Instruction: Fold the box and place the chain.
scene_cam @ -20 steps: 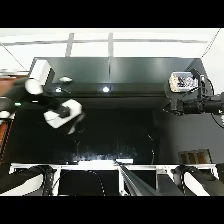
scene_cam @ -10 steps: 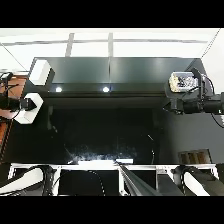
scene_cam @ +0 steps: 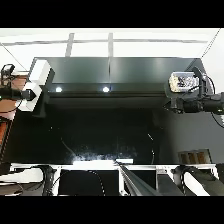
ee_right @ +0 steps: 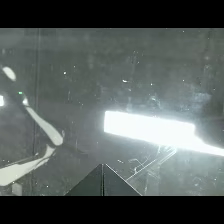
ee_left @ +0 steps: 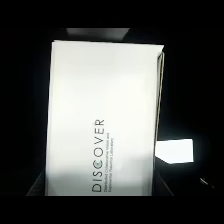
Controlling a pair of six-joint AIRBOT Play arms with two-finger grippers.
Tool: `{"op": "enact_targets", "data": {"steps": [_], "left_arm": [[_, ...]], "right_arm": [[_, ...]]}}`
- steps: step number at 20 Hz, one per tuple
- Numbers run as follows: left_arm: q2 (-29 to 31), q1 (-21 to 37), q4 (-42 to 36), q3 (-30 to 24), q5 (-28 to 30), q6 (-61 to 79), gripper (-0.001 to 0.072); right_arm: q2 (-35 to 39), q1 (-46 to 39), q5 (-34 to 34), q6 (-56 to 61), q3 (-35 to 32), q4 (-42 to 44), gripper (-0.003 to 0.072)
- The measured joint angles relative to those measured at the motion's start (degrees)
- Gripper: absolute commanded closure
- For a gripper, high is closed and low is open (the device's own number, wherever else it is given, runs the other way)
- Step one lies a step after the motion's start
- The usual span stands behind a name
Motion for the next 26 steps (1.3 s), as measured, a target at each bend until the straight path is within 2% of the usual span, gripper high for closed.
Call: {"op": "enact_targets", "data": {"steps": [4,5,6,7,9,11,15,16,17,18,20,22,24,26], "left_arm": [[-4.1,-2.1,-0.3,3.3,3.9,0.4,0.0483],[-4.8,-2.5,-0.4,3.9,4.5,0.4,0.0463],[-5.3,-2.7,-0.5,4.4,5.1,0.3,0.0249],[-5.6,-2.8,-0.5,4.8,5.6,0.1,-0.0002],[-5.7,-3.0,-0.5,5.7,5.7,-1.6,0.0000],[-5.2,-3.1,0.1,7.1,3.1,-4.0,-0.0001],[-1.7,-3.2,5.6,11.2,-8.0,-8.7,0.0008],[-0.3,-3.2,7.9,12.2,-11.2,-10.3,0.0099],[1.1,-3.2,9.6,12.8,-14.0,-12.0,0.0328],[2.6,-3.2,11.0,13.3,-15.9,-13.7,0.0668],[6.0,-3.2,12.1,13.8,-20.3,-17.5,0.0686],[9.6,-3.8,9.9,12.5,-23.1,-20.0,0.0688],[15.2,-6.1,6.1,7.6,-22.5,-21.3,0.0688],[22.6,-10.4,3.4,-0.9,-17.6,-22.2,0.0687]], "right_arm": [[0.0,0.0,-0.9,0.8,0.0,0.0,0.0673],[0.0,0.0,-1.0,0.9,0.0,0.0,0.0673],[0.0,0.0,-0.8,1.1,0.0,0.0,0.0673],[0.0,0.0,-0.6,1.1,0.0,0.0,0.0673],[0.0,0.0,0.0,1.3,0.0,0.0,0.0673],[0.0,0.0,1.0,1.3,0.0,0.0,0.0673],[0.2,0.0,5.2,1.3,0.0,-0.4,0.0674],[0.5,0.2,6.0,1.3,0.0,-1.0,0.0674],[1.0,0.4,6.4,1.3,0.0,-1.8,0.0674],[1.7,0.8,6.3,1.3,0.0,-3.0,0.0674],[3.8,2.0,4.2,1.3,0.0,-5.3,0.0675],[6.6,4.2,-0.5,1.2,-0.3,-8.5,0.0675],[9.7,7.0,-7.0,1.0,-2.0,-11.4,0.0675],[11.6,9.1,-13.8,1.3,-5.0,-13.2,0.0674]]}}
